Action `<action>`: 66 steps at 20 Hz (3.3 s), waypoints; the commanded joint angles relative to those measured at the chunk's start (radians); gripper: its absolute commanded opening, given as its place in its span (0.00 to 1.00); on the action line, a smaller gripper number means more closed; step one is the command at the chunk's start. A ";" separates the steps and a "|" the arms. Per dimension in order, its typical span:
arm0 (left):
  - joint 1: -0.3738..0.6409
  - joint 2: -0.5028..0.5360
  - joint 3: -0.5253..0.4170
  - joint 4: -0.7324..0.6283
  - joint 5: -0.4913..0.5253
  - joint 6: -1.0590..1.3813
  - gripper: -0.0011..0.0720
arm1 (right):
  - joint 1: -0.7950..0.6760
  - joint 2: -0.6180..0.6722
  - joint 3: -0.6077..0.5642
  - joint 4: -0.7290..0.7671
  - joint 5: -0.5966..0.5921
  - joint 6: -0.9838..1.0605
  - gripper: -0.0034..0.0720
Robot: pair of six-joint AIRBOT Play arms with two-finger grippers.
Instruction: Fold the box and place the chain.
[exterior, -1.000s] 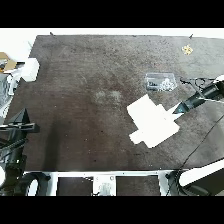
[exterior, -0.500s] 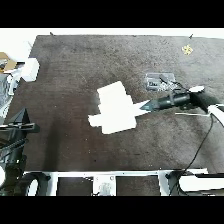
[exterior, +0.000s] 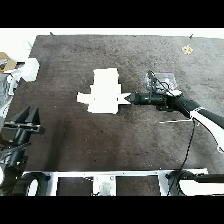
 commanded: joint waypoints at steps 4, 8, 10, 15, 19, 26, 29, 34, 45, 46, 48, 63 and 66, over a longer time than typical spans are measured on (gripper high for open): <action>0.000 -0.217 0.193 -0.019 -0.241 -0.111 0.44 | 0.026 -0.049 0.015 0.007 -0.098 -0.118 0.05; 0.000 -0.672 0.440 -0.017 -0.446 -0.111 0.44 | 0.026 -0.068 0.021 0.007 -0.098 -0.193 0.05; 0.000 -0.901 0.592 0.013 -0.537 -0.117 0.44 | 0.026 -0.075 0.021 -0.011 -0.098 -0.193 0.05; -0.002 -1.411 1.082 0.407 -0.753 -0.437 0.44 | 0.026 -0.080 0.023 -0.011 -0.107 -0.237 0.05; -0.049 -1.733 1.492 0.671 -0.941 -0.676 0.44 | 0.026 -0.080 0.023 -0.011 -0.111 -0.238 0.05; -0.117 -2.129 1.991 0.821 -1.145 -0.848 0.62 | 0.026 -0.080 0.023 -0.016 -0.115 -0.241 0.05; -0.117 -2.237 2.083 0.707 -1.236 -0.836 0.62 | 0.026 -0.080 0.023 -0.016 -0.115 -0.241 0.05; -0.118 -2.311 2.081 0.581 -1.294 -0.835 0.62 | 0.026 -0.080 0.023 -0.019 -0.118 -0.241 0.05; -0.133 -2.346 2.081 0.580 -1.384 -0.806 0.49 | 0.026 -0.080 0.023 -0.028 -0.122 -0.241 0.05; -0.133 -2.346 2.081 0.580 -1.390 -0.806 0.33 | 0.026 -0.080 0.023 -0.037 -0.122 -0.241 0.05; -0.133 -2.346 2.081 0.580 -1.424 -0.784 0.17 | 0.026 -0.080 0.023 -0.038 -0.128 -0.241 0.05; -0.133 -2.314 2.081 0.580 -1.384 -0.311 0.03 | -0.148 0.073 0.024 -0.045 -0.068 -0.293 0.57; -0.133 -2.292 2.081 0.599 -1.332 -0.118 0.03 | -0.193 0.087 0.024 -0.063 -0.042 -0.294 0.57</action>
